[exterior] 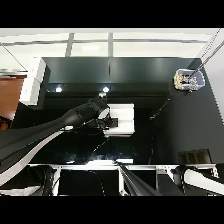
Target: Fold the box and place the chain.
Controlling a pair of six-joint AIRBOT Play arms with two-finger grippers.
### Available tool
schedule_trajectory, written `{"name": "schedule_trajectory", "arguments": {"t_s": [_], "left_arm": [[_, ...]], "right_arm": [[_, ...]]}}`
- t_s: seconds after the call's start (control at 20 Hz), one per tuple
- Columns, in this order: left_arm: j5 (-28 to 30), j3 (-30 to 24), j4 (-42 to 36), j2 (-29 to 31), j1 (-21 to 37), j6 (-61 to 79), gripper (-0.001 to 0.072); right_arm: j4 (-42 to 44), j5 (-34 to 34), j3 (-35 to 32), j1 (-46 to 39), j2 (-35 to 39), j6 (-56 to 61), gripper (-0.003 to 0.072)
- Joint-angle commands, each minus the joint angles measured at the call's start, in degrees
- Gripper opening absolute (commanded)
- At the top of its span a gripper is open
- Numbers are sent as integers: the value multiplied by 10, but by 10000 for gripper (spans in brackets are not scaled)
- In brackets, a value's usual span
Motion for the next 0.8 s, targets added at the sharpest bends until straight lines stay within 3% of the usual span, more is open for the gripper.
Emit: {"name": "schedule_trajectory", "arguments": {"t_s": [0.0, 0.25, 0.6, 0.75], "left_arm": [[0, 0, 0, 0, 1, 0, 29], [0, 0, 0, 0, 0, 0, 29], [0, 0, 0, 0, 0, 0, 29], [1, 0, 0, 0, 1, 0, 29]], "right_arm": [[85, 188, -32, 4, 37, -50, 19], [170, 254, -149, 35, 115, -86, 18], [270, 318, -153, 125, 124, -87, 16], [311, 314, -153, 153, 124, -88, 16]]}}
